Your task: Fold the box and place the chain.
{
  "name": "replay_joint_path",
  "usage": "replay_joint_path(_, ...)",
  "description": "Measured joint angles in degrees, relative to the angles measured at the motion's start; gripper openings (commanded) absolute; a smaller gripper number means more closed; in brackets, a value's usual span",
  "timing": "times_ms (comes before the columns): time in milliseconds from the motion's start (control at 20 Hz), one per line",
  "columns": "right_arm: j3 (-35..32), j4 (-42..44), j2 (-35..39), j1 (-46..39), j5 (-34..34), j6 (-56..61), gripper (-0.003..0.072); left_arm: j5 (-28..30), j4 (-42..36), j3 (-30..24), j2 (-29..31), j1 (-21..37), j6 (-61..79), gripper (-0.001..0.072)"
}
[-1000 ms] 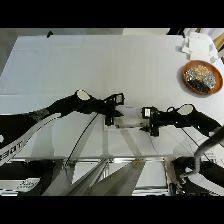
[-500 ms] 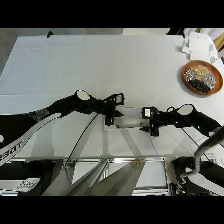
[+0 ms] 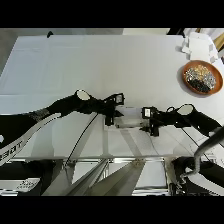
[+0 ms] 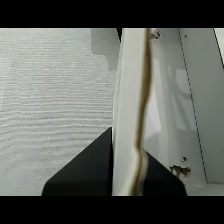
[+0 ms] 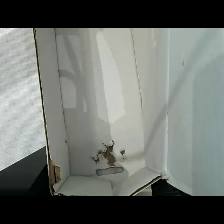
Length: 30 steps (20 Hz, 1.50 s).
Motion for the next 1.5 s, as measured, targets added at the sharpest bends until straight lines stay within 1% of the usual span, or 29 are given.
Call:
replay_joint_path(500,0.0,-0.02,0.0,0.0,-0.02,0.0,0.04,-0.17,-0.02,0.0,0.0,0.0,0.0,0.0016)
replay_joint_path(550,0.0,0.0,0.0,0.0,-0.02,0.0,0.04,-0.26,-0.02,0.0,0.0,0.0,0.0,0.0083)
replay_joint_path(650,-0.02,0.0,-0.04,0.07,-0.02,-0.26,0.04,0.02,0.13,-0.02,0.07,0.0,-0.11,0.0407)
replay_joint_path(700,-0.04,-0.09,-0.04,0.09,0.17,-0.39,0.04,0.0,0.24,-0.07,0.46,0.11,-0.11,0.0481)
replay_joint_path(850,-0.07,-0.13,-0.02,0.09,0.13,-0.24,0.04,-1.31,2.43,-0.04,2.73,0.83,-0.55,0.0491)
replay_joint_path(1000,-0.07,-0.09,-0.02,0.09,0.11,-0.13,0.04,-2.69,9.05,-0.07,5.92,1.92,-5.01,0.0491)
replay_joint_path(1100,-0.07,0.11,-0.02,0.09,0.11,0.22,0.04,-4.39,14.8,-0.07,8.11,2.6,-10.1,0.0483)
replay_joint_path(1150,-0.07,0.09,-0.02,0.09,0.09,0.22,0.04,-5.42,17.77,-0.07,9.33,2.93,-12.92,0.0436)
replay_joint_path(1250,-0.07,0.09,-0.02,0.09,0.07,0.15,0.04,-7.74,23.06,-0.07,11.96,3.32,-18.1,0.0201)
replay_joint_path(1300,-0.07,0.07,-0.02,0.09,0.07,0.09,0.04,-9.11,24.92,-0.07,13.35,3.43,-20.11,0.0058)
replay_joint_path(1350,-0.07,0.07,-0.02,0.09,0.07,0.07,0.04,-10.54,26.49,-0.07,14.99,3.52,-21.86,0.0003)
replay_joint_path(1500,-0.07,0.04,-0.02,0.09,0.04,0.04,0.04,-14.75,28.74,-0.07,19.69,3.21,-25.16,0.0002)
